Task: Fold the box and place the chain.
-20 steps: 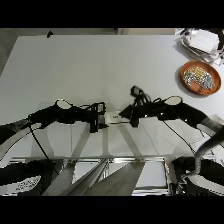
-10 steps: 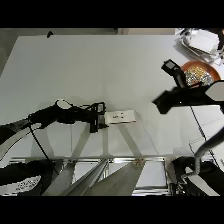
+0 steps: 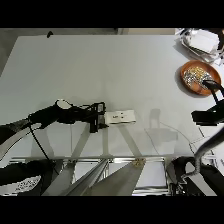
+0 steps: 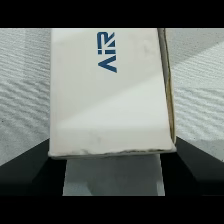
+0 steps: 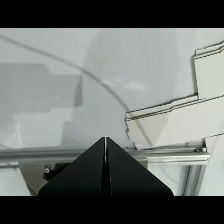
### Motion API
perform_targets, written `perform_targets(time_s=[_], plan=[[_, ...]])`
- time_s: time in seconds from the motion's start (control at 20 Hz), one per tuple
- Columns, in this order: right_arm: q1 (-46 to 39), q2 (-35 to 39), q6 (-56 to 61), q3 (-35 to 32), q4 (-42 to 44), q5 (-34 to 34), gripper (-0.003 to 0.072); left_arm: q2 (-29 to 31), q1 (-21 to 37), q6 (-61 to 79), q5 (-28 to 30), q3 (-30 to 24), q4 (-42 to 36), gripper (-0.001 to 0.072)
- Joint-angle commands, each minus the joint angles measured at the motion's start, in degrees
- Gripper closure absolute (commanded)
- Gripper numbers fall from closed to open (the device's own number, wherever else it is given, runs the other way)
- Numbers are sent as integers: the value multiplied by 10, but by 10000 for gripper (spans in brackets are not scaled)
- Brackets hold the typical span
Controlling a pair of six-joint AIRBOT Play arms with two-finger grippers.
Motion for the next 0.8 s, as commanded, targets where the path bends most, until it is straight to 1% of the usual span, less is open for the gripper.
perform_targets(time_s=[0.0, 0.05, 0.15, 0.2, 0.3, 0.45, 0.6, 0.75], plan=[[-19, 1, 19, 1, 0, -10, 669, 0, 0, -4, -15, 0, 0, 501], [-19, 1, 19, 1, 0, -10, 669, 0, 0, -4, -16, 0, 0, 514], [-19, 1, 19, 1, 0, -10, 669, 7, 2, -9, -16, 0, 0, 705], [-19, 1, 19, 1, 0, -10, 669, 16, 5, -23, -16, 0, -1, 705], [-19, 1, 19, 1, 0, -10, 669, 51, 16, -64, -10, 0, -1, 705], [-19, 1, 19, 1, 1, -10, 669, 138, 59, -145, 3, 0, 1, 705], [-19, 1, 19, 1, 0, -10, 669, 245, 135, -223, 27, 0, 17, 705], [-19, 1, 19, 1, 0, -10, 669, 340, 231, -330, 71, 0, 83, 705]])
